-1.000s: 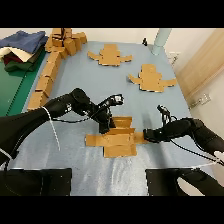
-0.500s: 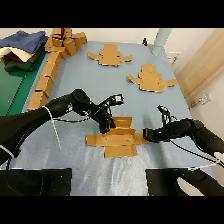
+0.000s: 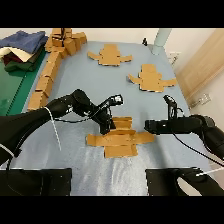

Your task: Fold the box.

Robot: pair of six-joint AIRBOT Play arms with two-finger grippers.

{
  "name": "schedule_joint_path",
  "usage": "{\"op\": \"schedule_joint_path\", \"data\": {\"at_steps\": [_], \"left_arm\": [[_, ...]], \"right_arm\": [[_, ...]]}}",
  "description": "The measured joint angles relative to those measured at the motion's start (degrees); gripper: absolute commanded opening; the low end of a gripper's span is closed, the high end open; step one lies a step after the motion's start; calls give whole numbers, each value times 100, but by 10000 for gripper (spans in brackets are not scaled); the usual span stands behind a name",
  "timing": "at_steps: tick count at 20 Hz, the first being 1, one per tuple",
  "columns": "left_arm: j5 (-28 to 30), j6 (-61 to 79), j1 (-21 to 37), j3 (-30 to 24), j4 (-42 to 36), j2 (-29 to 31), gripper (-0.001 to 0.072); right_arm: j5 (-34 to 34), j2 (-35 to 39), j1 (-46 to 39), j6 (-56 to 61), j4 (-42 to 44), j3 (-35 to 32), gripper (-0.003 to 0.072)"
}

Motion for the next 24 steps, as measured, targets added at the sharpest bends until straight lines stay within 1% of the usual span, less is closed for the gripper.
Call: {"op": "schedule_joint_path", "data": {"at_steps": [2, 5, 9, 11, 13, 15, 16, 17, 18, 19, 21, 24], "left_arm": [[-24, -24, 0, -2, 9, 0, 14], [-28, -46, 4, -2, 22, 0, 14], [-31, -59, 17, -2, 35, 0, 14], [-31, -59, 17, -2, 35, 0, 14], [-33, -59, 17, -2, 37, 0, 14], [-35, -59, 17, -2, 37, 0, 14], [-35, -59, 17, -2, 37, 0, 14], [-35, -61, 17, -2, 37, 0, 14], [-35, -61, 17, -2, 37, 0, 14], [-39, -61, 17, -2, 39, 0, 14], [-37, -61, 17, -2, 39, 0, 14], [-35, -61, 17, -2, 39, -2, 14]], "right_arm": [[-11, 26, 0, -66, 44, 20, 4], [-188, 44, 61, -538, 380, 31, 4], [-804, 61, 501, -1062, 623, 31, 3], [-1043, 118, 896, -1143, 656, 31, 3], [-1161, 238, 1460, -990, 439, 33, 3], [-1270, 417, 2273, -557, -138, 33, 4], [-1303, 516, 2750, -326, -516, 28, 23], [-1316, 601, 3287, -90, -992, 17, 280], [-1279, 647, 3755, 46, -1449, -2, 620], [-1222, 654, 4221, 118, -1993, -33, 698], [-981, 544, 4885, 68, -2992, -109, 697], [-393, 155, 5351, -90, -3995, -166, 697]]}}
